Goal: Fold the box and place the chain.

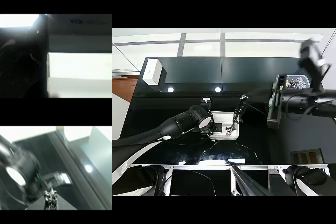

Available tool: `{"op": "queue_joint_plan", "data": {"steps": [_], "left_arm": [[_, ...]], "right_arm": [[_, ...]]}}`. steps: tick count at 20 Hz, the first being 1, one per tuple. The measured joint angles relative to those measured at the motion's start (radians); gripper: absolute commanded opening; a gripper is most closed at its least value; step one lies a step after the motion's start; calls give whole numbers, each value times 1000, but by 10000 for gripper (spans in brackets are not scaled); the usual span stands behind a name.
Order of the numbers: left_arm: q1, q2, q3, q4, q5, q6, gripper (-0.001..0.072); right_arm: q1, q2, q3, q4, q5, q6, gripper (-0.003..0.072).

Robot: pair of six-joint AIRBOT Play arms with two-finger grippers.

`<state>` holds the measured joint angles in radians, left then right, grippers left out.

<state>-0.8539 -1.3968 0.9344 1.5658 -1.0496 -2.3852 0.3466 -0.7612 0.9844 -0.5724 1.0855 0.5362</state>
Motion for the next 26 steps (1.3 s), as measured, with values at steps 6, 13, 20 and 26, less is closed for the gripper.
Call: {"op": "queue_joint_plan", "data": {"steps": [6, 13, 20, 26], "left_arm": [[0, 0, 0, 0, 1, -2, 27], [0, 0, 0, 0, 2, -3, 27], [0, 0, 0, 0, 2, -3, 27], [0, 0, 0, 0, 23, -1, 31]], "right_arm": [[40, -79, -28, 54, 27, 26, 41], [71, -219, -108, 61, 33, 36, 44], [22, -269, -154, -48, 82, 101, 613], [-230, -238, -174, -263, 160, 214, 613]]}}
